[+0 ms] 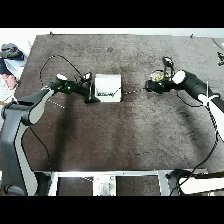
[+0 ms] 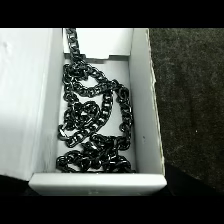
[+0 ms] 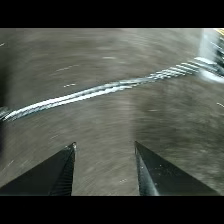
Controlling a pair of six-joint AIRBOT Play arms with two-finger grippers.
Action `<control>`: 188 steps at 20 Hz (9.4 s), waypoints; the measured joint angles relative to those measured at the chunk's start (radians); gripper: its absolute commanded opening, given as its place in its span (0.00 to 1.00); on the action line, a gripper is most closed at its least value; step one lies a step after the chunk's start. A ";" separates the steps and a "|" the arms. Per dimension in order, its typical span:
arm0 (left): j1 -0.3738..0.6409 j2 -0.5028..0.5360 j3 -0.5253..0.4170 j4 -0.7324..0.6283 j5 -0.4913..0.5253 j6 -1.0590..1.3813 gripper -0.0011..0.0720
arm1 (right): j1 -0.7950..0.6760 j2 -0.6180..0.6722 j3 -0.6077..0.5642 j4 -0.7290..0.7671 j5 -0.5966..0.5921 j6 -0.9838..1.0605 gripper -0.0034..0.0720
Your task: Fold the box and place the chain.
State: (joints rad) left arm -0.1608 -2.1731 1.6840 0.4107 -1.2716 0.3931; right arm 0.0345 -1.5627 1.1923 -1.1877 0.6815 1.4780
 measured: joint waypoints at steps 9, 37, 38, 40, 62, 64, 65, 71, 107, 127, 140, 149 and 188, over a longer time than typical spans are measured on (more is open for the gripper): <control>0.000 0.000 0.000 0.000 0.000 0.000 0.49 | -0.040 -0.246 0.123 0.302 -0.151 -0.037 0.33; 0.000 0.000 0.000 0.000 0.000 0.000 0.49 | 0.475 0.014 0.192 0.253 -0.128 -0.135 0.06; 0.000 0.000 0.000 0.000 0.000 0.000 0.49 | 0.470 -0.001 0.192 0.220 -0.135 -0.107 0.06; 0.000 0.000 0.000 0.000 0.000 0.000 0.49 | 0.462 -0.025 0.192 0.173 -0.135 -0.068 0.53; 0.000 0.000 0.000 0.000 0.000 0.000 0.49 | -0.032 -0.169 0.023 0.157 -0.258 0.104 0.40; 0.000 0.000 0.000 0.000 0.000 0.000 0.49 | -0.026 -0.209 0.065 0.183 -0.268 0.098 0.10; 0.000 0.000 0.000 0.000 0.000 0.000 0.49 | -0.022 -0.221 0.079 0.193 -0.268 0.096 0.06; 0.000 0.000 0.000 0.000 0.000 0.000 0.49 | 0.042 -0.115 0.109 0.215 -0.166 0.015 0.06; 0.000 0.000 0.000 0.000 0.000 0.000 0.49 | 0.013 -0.069 -0.018 0.061 -0.138 0.089 0.45; 0.000 0.000 0.000 0.000 0.000 0.000 0.49 | 0.246 0.154 0.114 0.175 -0.119 -0.041 0.06; 0.000 0.000 0.000 0.000 0.000 0.000 0.49 | 0.470 0.087 0.113 0.101 -0.291 -0.021 0.72; 0.000 0.000 0.000 0.000 0.000 0.000 0.49 | 0.356 0.029 0.204 -0.125 -0.238 -0.174 0.34; 0.000 0.000 0.000 0.000 0.000 0.000 0.49 | 0.164 -0.417 0.645 0.633 0.606 -1.369 0.45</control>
State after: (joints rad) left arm -0.1608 -2.1731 1.6840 0.4103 -1.2716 0.3931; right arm 0.1986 -1.9793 1.8378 -0.5549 1.2877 0.1089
